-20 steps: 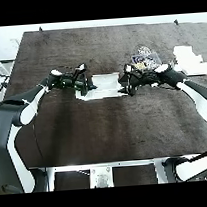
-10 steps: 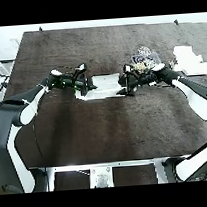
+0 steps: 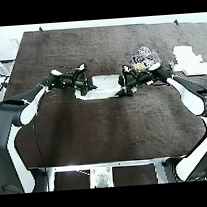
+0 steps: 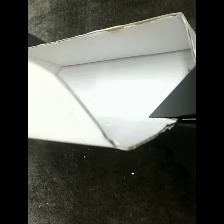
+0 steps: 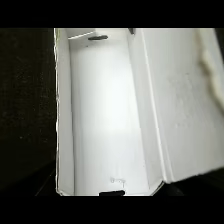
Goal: Fold the box and place the chain.
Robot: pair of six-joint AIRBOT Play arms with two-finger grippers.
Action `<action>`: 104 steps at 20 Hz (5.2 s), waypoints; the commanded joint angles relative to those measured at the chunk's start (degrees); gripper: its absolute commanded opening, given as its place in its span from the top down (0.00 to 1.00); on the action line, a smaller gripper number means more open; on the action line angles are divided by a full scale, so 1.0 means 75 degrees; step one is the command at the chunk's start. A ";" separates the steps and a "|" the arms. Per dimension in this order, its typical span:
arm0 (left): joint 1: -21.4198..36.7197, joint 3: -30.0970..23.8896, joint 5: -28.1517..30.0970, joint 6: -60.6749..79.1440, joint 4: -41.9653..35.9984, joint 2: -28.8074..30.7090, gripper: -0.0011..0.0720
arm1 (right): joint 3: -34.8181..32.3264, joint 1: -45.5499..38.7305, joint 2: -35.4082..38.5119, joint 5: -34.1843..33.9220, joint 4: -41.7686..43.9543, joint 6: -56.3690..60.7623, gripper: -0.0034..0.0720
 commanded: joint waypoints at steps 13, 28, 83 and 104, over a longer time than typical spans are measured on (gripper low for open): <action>-0.0003 -0.0003 0.0003 0.0003 0.0000 -0.0003 0.96 | 0.0434 0.0166 -0.0545 0.0233 -0.0047 -0.0076 0.10; -0.0003 -0.0003 0.0003 0.0003 0.0000 -0.0003 0.96 | 0.0460 0.0157 -0.0548 0.0227 -0.0052 -0.0073 0.19; 0.1020 0.0289 -0.1813 -0.0892 0.0175 0.1221 0.97 | 0.0446 0.0082 -0.0548 0.0230 -0.0047 0.0015 0.19; -0.0781 -0.2022 0.2774 -0.1174 0.0134 0.2672 0.96 | 0.0443 0.0079 -0.0548 0.0230 -0.0047 0.0015 0.19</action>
